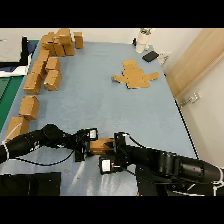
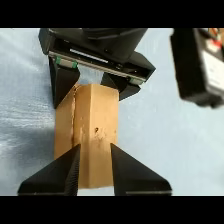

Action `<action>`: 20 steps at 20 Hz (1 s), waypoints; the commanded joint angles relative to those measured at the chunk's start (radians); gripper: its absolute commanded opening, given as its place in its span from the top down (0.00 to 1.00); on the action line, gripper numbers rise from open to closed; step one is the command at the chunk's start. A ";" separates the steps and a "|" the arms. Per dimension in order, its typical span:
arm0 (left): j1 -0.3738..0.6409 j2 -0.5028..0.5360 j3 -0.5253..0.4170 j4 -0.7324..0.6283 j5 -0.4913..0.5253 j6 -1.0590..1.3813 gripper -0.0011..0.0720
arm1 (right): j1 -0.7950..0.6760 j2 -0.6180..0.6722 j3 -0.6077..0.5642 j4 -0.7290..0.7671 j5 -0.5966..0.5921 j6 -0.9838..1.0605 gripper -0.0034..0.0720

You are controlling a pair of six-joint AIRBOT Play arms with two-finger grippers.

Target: Fold the box.

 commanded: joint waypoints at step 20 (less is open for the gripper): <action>0.000 0.000 0.000 0.000 0.000 0.000 0.28 | -0.184 0.040 -0.117 0.704 0.318 0.592 0.95</action>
